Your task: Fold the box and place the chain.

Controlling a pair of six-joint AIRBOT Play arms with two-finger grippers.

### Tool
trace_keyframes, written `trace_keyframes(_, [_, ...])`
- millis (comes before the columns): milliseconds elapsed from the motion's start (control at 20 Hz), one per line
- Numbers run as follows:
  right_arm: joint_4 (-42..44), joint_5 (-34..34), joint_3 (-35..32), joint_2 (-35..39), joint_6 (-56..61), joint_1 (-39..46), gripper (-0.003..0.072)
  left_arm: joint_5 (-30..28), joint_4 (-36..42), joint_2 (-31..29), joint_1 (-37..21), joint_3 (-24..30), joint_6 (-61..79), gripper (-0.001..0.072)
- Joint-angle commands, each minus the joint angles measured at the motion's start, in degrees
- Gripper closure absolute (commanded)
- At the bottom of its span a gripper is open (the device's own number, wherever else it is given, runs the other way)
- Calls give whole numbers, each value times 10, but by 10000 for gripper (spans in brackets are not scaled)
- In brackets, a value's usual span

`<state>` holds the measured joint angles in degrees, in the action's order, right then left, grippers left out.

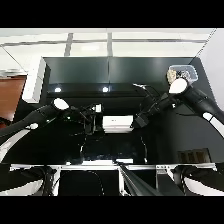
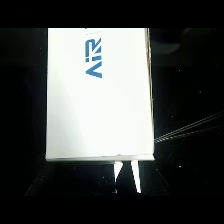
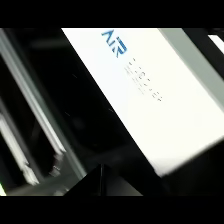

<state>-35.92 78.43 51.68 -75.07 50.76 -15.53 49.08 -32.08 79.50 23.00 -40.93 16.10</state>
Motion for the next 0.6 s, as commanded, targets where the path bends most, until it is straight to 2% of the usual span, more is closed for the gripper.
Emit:
trace_keyframes(0, [198, -85, -69, -2, 25, 23, 672, 0, 0, 0, 0, 0, 0, 341])
trace_keyframes(200, [180, -139, -76, -26, 50, -8, 672, 0, 0, 0, 0, 0, 0, 341])
trace_keyframes(550, [102, -160, -76, -62, 88, -16, 672, 0, 0, 0, 0, 0, 0, 340])
